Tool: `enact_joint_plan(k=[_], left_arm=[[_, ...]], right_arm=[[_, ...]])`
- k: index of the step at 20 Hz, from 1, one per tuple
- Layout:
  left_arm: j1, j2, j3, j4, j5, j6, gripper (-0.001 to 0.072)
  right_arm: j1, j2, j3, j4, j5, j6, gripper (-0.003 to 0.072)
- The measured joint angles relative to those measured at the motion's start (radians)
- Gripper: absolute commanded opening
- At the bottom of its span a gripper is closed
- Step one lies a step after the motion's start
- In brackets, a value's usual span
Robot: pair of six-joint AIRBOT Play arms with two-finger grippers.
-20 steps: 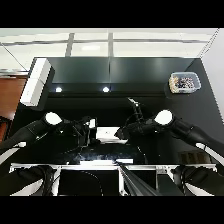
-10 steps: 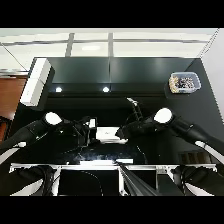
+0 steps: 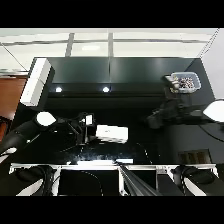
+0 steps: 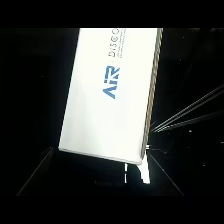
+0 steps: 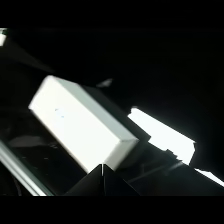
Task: Fold the box and place the chain.
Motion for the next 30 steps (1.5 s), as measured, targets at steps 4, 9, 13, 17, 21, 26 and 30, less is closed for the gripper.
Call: enact_joint_plan(k=[4, 9, 13, 17, 21, 26, 30], left_arm=[[-0.046, 0.049, 0.043, 0.045, -0.070, -0.113, 0.0717], [-0.157, -0.051, 0.135, 0.059, -0.037, -0.220, 0.0716], [-0.212, -0.188, 0.237, 0.063, -0.051, -0.255, 0.0716], [-0.228, -0.262, 0.284, 0.070, -0.065, -0.266, 0.0716], [-0.232, -0.284, 0.299, 0.065, -0.072, -0.268, 0.0716], [-0.239, -0.299, 0.301, 0.066, -0.070, -0.270, 0.0717], [-0.277, -0.320, 0.301, 0.099, -0.040, -0.270, 0.0717]], right_arm=[[-0.135, 0.063, 0.000, -0.083, 0.056, 0.031, 0.0010], [-0.181, 0.082, 0.000, -0.113, 0.038, 0.042, 0.0010], [-0.190, 0.085, 0.000, -0.121, 0.032, 0.045, 0.0010], [-0.193, 0.086, 0.000, -0.124, 0.033, 0.045, 0.0010], [-0.193, 0.086, 0.000, -0.131, 0.033, 0.045, 0.0010], [-0.193, 0.086, 0.000, -0.136, 0.026, 0.045, 0.0010], [-0.193, 0.086, 0.000, -0.136, 0.023, 0.045, 0.0010]])
